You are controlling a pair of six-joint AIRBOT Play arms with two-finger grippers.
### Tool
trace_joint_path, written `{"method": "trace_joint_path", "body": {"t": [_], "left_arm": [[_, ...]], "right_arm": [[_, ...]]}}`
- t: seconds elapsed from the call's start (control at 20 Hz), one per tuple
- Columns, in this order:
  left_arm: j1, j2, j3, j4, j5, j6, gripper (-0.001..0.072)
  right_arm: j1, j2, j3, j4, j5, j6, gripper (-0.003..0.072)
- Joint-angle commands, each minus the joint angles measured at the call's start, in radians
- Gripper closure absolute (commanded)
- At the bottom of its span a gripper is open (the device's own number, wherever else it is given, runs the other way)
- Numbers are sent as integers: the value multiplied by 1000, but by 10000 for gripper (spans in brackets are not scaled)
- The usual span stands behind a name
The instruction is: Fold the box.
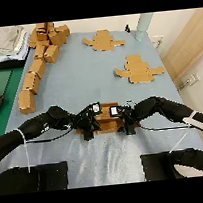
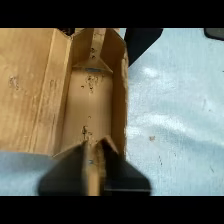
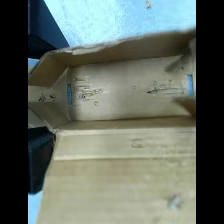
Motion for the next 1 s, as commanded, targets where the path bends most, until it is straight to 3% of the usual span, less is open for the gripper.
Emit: {"method": "trace_joint_path", "body": {"t": [0.0,0.3,0.45,0.65,0.75,0.95], "left_arm": [[2,31,1,193,-2,-177,696],[2,238,2,423,-12,-581,696],[2,343,2,620,-90,-993,696],[77,407,1,972,-212,-1815,696],[143,395,-18,952,-266,-1890,697],[161,322,-31,803,-204,-1860,697]], "right_arm": [[0,1,1,0,2,2,183],[0,0,1,0,2,2,183],[0,0,1,0,2,2,183],[0,0,1,0,2,2,183],[0,0,1,0,2,2,183],[0,0,1,0,2,2,183]]}}
